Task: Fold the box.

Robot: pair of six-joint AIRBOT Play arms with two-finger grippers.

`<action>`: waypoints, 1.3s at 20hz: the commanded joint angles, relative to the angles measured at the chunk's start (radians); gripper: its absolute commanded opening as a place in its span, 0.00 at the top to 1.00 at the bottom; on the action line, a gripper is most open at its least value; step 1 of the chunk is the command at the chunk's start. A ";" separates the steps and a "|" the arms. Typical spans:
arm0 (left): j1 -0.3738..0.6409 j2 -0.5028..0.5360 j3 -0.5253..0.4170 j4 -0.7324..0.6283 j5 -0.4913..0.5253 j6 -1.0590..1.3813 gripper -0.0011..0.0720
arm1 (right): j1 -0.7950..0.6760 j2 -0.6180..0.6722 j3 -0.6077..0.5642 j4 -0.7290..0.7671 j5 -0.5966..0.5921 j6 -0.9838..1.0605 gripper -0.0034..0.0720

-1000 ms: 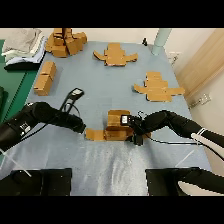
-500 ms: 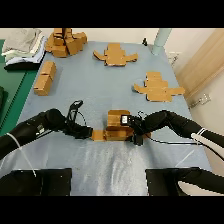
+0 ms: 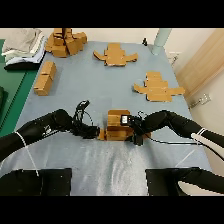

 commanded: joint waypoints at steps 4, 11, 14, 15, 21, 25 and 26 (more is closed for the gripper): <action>-0.014 0.004 0.092 -0.019 -0.085 0.019 0.41 | 0.001 -0.001 0.000 0.000 0.000 0.000 0.33; -0.015 0.004 0.122 -0.047 -0.095 0.026 0.56 | 0.001 -0.001 0.000 0.000 0.000 0.000 0.33; -0.023 -0.018 0.126 -0.105 -0.096 0.094 0.55 | 0.001 -0.001 0.000 0.000 0.000 0.000 0.33; -0.028 -0.037 0.127 -0.109 -0.098 0.095 0.55 | 0.001 -0.001 0.000 0.000 0.000 0.000 0.33; -0.027 -0.058 0.128 -0.129 -0.018 0.097 0.20 | 0.001 -0.001 0.000 0.000 0.000 0.000 0.33; -0.028 -0.058 0.127 -0.124 0.055 0.097 0.20 | 0.001 -0.001 0.000 0.000 0.000 0.000 0.33; -0.028 -0.058 0.127 -0.121 0.053 0.087 0.20 | 0.001 -0.001 0.000 0.000 0.000 0.000 0.33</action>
